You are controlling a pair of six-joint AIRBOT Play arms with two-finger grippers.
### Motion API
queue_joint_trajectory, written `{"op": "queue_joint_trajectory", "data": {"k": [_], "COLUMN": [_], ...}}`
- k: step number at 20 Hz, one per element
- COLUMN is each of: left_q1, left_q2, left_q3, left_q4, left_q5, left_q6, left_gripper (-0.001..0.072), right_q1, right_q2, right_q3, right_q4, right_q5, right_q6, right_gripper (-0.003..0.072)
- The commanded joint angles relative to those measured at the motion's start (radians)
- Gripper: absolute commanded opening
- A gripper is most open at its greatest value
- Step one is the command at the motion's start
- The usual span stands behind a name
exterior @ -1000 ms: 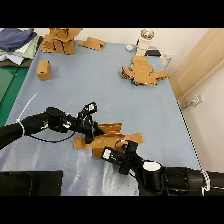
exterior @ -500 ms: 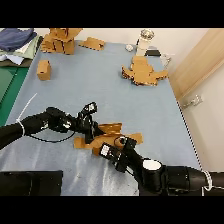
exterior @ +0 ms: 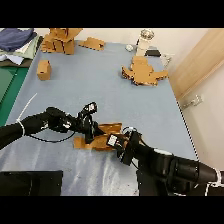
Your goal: Fold the box.
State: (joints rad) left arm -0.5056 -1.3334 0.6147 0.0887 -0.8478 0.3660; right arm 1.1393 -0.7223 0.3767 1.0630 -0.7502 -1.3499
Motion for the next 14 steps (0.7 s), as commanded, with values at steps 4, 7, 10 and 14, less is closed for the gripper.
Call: {"op": "queue_joint_trajectory", "data": {"k": [4, 7, 10, 14], "left_q1": [0.0, 0.0, 0.0, 0.0], "left_q2": [0.0, 0.0, 0.0, 0.0], "left_q3": [0.0, 0.0, 0.0, 0.0], "left_q4": [0.0, 0.0, 0.0, 0.0], "left_q5": [0.0, 0.0, 0.0, 0.0], "left_q6": [0.0, 0.0, 0.0, 0.0], "left_gripper": [0.0013, 0.0013, 0.0013, 0.0014], "right_q1": [-0.292, -0.415, -0.505, -0.593], "right_q2": [0.069, 0.074, 0.052, -0.005], "right_q3": [-0.018, -0.018, -0.017, -0.016], "right_q4": [0.519, 0.716, 0.848, 1.014], "right_q5": [0.146, 0.124, 0.122, 0.115], "right_q6": [-0.777, -1.033, -1.192, -1.412], "right_gripper": [0.0715, 0.0716, 0.0716, 0.0716]}}
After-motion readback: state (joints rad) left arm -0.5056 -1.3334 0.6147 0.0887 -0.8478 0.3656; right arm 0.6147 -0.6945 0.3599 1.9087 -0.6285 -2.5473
